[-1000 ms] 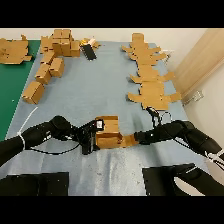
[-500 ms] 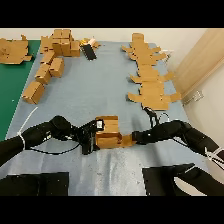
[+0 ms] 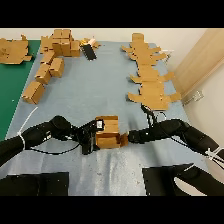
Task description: Fold the box.
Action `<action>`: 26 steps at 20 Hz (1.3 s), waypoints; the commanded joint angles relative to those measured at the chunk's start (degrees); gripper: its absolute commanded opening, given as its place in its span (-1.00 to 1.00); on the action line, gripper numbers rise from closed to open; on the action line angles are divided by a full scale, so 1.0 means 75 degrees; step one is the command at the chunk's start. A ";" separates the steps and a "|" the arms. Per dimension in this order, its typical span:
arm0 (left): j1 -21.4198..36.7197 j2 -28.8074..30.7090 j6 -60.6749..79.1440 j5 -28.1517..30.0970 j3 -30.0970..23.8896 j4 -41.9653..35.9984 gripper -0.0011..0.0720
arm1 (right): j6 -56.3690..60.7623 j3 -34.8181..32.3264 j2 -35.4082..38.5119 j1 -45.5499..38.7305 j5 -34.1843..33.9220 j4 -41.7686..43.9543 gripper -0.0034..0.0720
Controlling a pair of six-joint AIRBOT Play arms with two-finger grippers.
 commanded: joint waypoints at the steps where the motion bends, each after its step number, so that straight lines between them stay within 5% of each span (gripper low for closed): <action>1: 0.0000 -0.0003 0.0000 0.0000 -0.0006 0.0003 0.20 | -0.0090 0.0119 0.0358 0.0117 0.0064 0.0000 -0.26; 6: 0.0003 -0.0003 0.0000 0.0000 -0.0006 0.0003 0.20 | -0.0085 0.0300 0.0484 0.0195 0.0087 0.0047 -0.23; 8: 0.0003 -0.0003 0.0000 0.0000 -0.0006 0.0003 0.20 | -0.0064 0.0414 0.0484 0.0245 0.0067 0.0061 0.21; 14: 0.0003 -0.0003 0.0000 0.0000 -0.0006 0.0003 0.20 | 0.0656 0.0504 0.0020 0.1090 0.0816 -0.0242 0.21; 21: 0.0003 -0.0003 0.0000 0.0003 -0.0006 0.0003 0.20 | 0.3305 0.1320 -0.0682 0.2101 0.0676 -0.2935 0.18; 26: 0.0003 -0.0003 0.0000 0.0000 -0.0006 0.0003 0.20 | 0.4543 0.1539 -0.0866 0.2611 0.0181 -0.3643 0.17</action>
